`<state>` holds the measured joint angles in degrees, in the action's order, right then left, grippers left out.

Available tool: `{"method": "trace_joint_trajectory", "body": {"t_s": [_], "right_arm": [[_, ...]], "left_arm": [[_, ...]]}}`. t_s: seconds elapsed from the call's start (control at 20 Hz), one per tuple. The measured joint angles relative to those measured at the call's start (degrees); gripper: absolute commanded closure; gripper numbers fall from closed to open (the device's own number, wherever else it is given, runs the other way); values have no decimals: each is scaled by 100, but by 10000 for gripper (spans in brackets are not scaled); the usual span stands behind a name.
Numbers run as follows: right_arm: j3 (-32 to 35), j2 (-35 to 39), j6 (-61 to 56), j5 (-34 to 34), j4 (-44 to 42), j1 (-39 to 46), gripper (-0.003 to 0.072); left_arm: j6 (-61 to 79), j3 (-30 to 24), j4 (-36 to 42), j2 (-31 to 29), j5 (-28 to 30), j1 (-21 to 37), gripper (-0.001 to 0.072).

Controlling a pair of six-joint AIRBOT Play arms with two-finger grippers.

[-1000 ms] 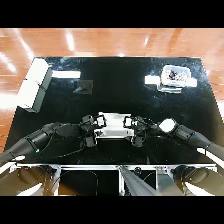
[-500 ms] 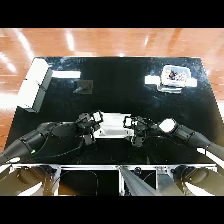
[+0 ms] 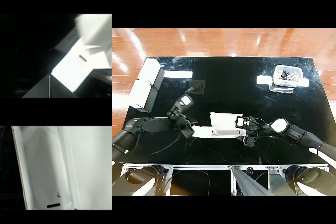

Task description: Fold the box and place the chain.

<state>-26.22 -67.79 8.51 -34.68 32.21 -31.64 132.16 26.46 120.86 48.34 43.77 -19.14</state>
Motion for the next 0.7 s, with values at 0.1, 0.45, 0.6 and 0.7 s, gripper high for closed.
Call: {"method": "trace_joint_trajectory", "body": {"t_s": [0.1, 0.45, 0.6, 0.7], "right_arm": [[0, 0, 0, 0, -2, 0, 222], [0, 0, 0, 0, -2, 0, 222], [0, 0, 0, 0, 0, 0, 222], [0, 0, 2, 0, 0, 0, 222]], "left_arm": [[-562, 0, -42, -55, 424, 461, 691], [-2253, -7, -72, 37, 1506, 1694, 689], [-2581, -7, 232, 448, 1954, 2046, 689], [-2505, -7, 546, 822, 2157, 2166, 690]]}}
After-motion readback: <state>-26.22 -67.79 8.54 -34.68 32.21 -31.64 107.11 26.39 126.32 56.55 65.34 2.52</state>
